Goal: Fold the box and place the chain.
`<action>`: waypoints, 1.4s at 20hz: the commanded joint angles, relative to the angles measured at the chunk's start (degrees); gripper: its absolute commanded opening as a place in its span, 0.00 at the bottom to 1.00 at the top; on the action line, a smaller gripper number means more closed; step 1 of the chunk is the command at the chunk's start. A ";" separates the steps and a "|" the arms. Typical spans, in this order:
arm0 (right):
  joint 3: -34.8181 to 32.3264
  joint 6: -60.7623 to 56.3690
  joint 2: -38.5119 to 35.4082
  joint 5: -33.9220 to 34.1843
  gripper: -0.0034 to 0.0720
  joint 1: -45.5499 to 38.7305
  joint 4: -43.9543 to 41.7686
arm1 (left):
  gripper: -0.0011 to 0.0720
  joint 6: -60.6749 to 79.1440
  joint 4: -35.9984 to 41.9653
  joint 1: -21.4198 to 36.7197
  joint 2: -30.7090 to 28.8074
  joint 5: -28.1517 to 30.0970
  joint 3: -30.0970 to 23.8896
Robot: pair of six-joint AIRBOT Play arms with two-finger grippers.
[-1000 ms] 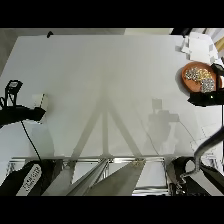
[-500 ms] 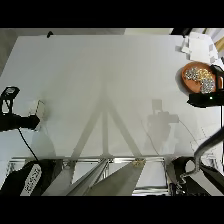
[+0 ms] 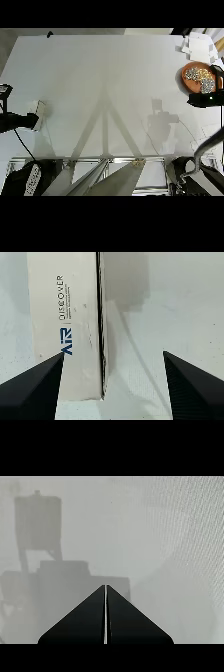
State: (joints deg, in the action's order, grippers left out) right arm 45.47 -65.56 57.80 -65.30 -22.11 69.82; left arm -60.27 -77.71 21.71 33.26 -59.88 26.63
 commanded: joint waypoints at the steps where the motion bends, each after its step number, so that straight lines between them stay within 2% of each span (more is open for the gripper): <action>1: 0.00 -0.02 -0.04 -0.02 0.06 0.02 0.00 | 0.96 0.04 0.37 -0.02 -0.70 -0.28 0.04; 28: 0.00 -0.02 -0.04 -0.02 0.06 0.02 0.00 | 0.96 0.02 2.34 -0.02 -0.70 1.18 0.02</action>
